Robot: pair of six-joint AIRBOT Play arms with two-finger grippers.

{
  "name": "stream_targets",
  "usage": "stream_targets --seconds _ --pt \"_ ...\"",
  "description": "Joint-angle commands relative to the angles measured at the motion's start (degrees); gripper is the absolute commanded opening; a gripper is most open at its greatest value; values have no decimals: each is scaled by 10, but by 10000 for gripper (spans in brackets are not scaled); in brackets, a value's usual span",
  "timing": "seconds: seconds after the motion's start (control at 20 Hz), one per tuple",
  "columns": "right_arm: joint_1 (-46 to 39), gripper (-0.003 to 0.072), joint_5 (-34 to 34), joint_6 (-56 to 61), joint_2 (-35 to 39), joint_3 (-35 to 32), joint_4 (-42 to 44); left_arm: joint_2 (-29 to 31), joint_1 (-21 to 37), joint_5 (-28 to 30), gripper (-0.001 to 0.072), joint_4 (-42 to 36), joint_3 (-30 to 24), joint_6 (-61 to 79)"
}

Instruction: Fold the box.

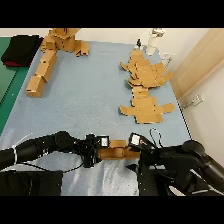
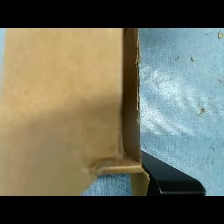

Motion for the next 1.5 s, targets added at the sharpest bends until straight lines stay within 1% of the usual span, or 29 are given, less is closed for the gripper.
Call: stream_targets --seconds 0.0,0.05,0.1,0.15,0.2,0.25,0.3,0.35,0.4,0.45,0.55,0.7,0.9,0.95,1.0,1.05,1.1,1.2,1.35,1.45 --pt "4 717 -28 62 63 4 33 0 0 -1 461 0 0 0" --pt "4 717 -24 62 70 8 33 0 0 -1 461 0 0 0" --pt "3 717 4 85 74 11 40 0 0 -1 461 0 0 0" --pt "3 717 54 127 73 12 45 0 1 -1 461 0 0 0" --pt "3 716 121 203 67 12 55 0 1 0 461 0 0 0" --pt "3 714 173 295 59 12 63 0 1 -1 461 0 0 0" --pt "3 674 195 403 50 12 63 0 1 -1 461 0 0 0" --pt "3 503 191 499 43 12 62 0 0 -1 461 0 0 0" --pt "4 378 178 589 33 11 62 0 0 -1 461 0 0 0" --pt "4 347 157 652 23 11 62 0 1 -1 461 0 0 0" --pt "4 347 119 704 -3 11 63 0 1 -1 461 0 0 0" --pt "5 347 83 706 -32 11 75 0 1 -1 461 0 0 0" --pt "32 347 85 639 -37 11 80 0 1 -1 461 0 0 0" --pt "37 340 96 633 -38 11 76 0 1 -1 461 0 0 0" --pt "38 272 113 633 -42 11 72 0 1 -1 461 0 0 0" --pt "38 175 139 627 -48 11 69 0 1 -1 461 0 0 0" --pt "37 160 165 615 -58 11 68 0 1 -1 461 0 0 0" --pt "25 160 205 597 -84 14 64 0 1 -1 461 0 0 0" --pt "-2 160 212 546 -131 33 65 0 1 -1 461 0 0 0" --pt "-15 160 213 508 -165 59 65 0 1 -1 461 0 0 0"
